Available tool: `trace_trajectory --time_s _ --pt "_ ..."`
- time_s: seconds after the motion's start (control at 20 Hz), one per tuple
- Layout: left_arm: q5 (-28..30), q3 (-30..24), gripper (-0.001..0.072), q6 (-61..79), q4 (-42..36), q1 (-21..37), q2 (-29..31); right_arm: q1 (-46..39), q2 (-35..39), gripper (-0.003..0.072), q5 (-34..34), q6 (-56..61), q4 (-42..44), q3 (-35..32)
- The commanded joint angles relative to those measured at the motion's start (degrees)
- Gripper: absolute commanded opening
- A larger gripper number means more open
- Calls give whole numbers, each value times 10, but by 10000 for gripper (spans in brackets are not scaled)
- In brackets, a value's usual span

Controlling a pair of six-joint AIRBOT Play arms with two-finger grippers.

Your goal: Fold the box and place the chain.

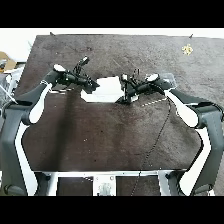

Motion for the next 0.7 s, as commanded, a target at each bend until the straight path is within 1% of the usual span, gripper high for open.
trace_trajectory --time_s 0.0,0.1,0.2,0.4,0.55,0.65 --pt "-3 0 11 -6 3 0 -3 0 0 438 0 0 0 0" --pt "-6 2 11 -6 -13 0 -1 0 0 438 0 0 0 0" --pt "-25 17 11 -2 -15 2 3 0 0 438 0 0 0 0" --pt "-40 51 10 -1 -10 2 40 0 0 438 0 0 0 0" --pt "-82 86 11 13 31 7 76 0 0 438 0 0 0 0" --pt "-94 89 11 13 70 14 97 0 0 438 0 0 0 0"
